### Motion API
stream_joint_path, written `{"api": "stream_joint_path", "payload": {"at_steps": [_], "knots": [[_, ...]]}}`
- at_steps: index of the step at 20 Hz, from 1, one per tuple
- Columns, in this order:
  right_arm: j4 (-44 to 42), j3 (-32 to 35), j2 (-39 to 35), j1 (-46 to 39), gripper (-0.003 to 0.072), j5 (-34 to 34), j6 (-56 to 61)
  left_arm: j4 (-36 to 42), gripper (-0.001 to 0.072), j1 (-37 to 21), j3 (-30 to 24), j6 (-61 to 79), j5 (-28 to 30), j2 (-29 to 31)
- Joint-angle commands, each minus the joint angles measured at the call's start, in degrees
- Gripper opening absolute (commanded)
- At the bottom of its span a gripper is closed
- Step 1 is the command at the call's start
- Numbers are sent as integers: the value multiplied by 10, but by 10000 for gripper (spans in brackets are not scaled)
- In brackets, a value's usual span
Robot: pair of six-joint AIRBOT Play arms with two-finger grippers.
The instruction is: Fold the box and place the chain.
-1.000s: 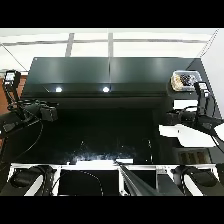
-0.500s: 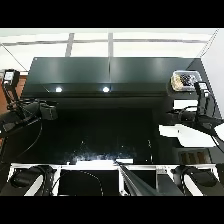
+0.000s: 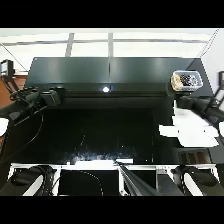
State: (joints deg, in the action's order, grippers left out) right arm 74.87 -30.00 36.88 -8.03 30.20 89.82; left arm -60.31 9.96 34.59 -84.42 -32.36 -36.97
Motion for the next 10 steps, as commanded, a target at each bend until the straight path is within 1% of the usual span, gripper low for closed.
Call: {"api": "stream_joint_path", "payload": {"at_steps": [1,2,3,4,5,7,8,9,10], "knots": [[171,-25,69,-217,649,-5,147,56,704,0,0,2,-19,-38],[152,-43,109,-311,649,3,147,56,704,3,0,3,-23,-45],[115,-65,148,-391,649,27,145,56,704,6,0,10,-24,-51],[66,-91,189,-464,649,66,122,55,704,13,0,22,-23,-56],[14,-119,228,-522,649,106,69,55,704,18,0,34,-23,-61],[-78,-175,293,-589,649,162,-58,53,704,31,0,38,-23,-69],[-117,-207,328,-609,649,188,-110,53,704,38,0,46,-24,-74],[-143,-240,360,-622,649,212,-134,53,703,47,0,52,-23,-77],[-167,-276,396,-629,649,253,-178,53,703,54,0,63,-23,-81]]}}
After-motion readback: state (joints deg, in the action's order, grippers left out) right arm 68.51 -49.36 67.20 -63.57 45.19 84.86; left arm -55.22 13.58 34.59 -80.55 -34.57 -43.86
